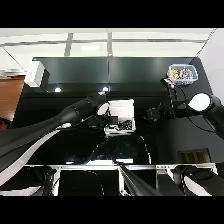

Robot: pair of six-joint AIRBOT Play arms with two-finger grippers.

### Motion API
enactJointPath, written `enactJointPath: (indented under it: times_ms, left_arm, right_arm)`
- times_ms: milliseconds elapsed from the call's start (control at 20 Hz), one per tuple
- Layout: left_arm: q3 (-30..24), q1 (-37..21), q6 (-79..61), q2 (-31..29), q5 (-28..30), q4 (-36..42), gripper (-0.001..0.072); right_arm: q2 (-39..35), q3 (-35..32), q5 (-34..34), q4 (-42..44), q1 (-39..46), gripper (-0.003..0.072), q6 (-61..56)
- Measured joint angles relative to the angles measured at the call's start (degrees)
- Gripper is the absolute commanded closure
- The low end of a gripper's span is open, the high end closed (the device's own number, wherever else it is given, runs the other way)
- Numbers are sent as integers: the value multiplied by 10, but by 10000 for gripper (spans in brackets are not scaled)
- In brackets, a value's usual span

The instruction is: Fold the box and place the chain.

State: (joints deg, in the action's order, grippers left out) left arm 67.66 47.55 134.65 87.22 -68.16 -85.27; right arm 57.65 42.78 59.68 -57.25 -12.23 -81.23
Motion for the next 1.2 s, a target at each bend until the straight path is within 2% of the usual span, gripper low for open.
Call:
enactJointPath:
  times_ms: [200, 300, 400, 500, 600, 650, 700, 800, 900, 1200]
  left_arm:
    - [-8, -4, -107, -77, -23, -34, 198]
    - [-37, -28, -153, -129, -25, -56, 198]
    - [-83, -70, -209, -185, -5, -45, 198]
    - [-150, -131, -303, -245, 26, 21, 198]
    - [-218, -205, -421, -291, 54, 136, 195]
    - [-244, -238, -478, -302, 62, 189, 92]
    - [-267, -268, -543, -310, 64, 243, -4]
    - [-300, -303, -675, -312, 70, 318, -4]
    - [-319, -316, -797, -303, 74, 358, -5]
    - [-336, -284, -1172, -243, 119, 407, -5]
  right_arm:
    - [0, 0, -3, -3, -3, 352, 0]
    - [0, 0, -5, -3, -3, 352, 0]
    - [0, 0, -7, -4, -3, 352, 0]
    - [0, 0, -7, -4, -3, 352, 0]
    - [0, 0, -7, -4, -3, 352, 0]
    - [0, 0, -9, -4, -3, 352, 0]
    - [0, 0, -11, -4, -3, 352, 0]
    - [0, 0, -14, -4, -3, 352, 0]
    - [0, 0, -16, -4, -3, 352, 0]
    - [0, 0, -19, -4, -3, 352, -3]
